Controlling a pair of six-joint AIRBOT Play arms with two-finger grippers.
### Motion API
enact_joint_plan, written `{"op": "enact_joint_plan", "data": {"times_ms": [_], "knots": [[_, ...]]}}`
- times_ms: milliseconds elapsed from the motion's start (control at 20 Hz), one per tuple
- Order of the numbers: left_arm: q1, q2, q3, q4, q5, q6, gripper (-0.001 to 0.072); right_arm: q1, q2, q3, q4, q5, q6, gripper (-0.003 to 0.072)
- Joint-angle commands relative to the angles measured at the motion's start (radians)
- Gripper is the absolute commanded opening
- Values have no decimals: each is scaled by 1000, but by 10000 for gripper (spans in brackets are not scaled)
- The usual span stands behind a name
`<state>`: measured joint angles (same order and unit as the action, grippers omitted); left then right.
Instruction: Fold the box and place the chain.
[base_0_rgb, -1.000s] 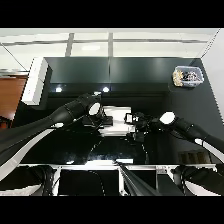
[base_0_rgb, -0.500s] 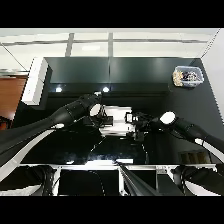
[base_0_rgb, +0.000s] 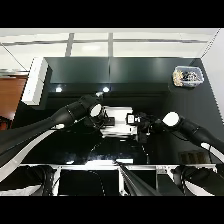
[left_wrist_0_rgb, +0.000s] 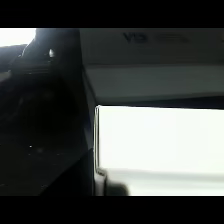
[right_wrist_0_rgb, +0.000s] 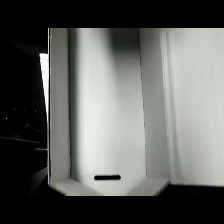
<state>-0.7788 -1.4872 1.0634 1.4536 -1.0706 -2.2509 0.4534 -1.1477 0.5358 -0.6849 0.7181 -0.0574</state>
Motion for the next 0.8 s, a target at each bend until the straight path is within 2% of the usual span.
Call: {"op": "enact_joint_plan", "data": {"times_ms": [0,200,450,550,650,750], "knots": [[2,0,0,12,-21,3,24,-1,53,0,-163,23,63,708],[2,0,1,39,-59,3,24,0,52,0,-149,23,62,708],[2,0,1,54,-60,3,23,0,52,0,-67,4,24,706],[2,0,1,54,-60,3,23,0,52,0,-67,3,23,597],[2,0,1,53,-60,3,24,5,51,0,-51,3,23,597],[2,0,1,53,-60,3,24,28,46,0,-44,-18,23,499]]}}
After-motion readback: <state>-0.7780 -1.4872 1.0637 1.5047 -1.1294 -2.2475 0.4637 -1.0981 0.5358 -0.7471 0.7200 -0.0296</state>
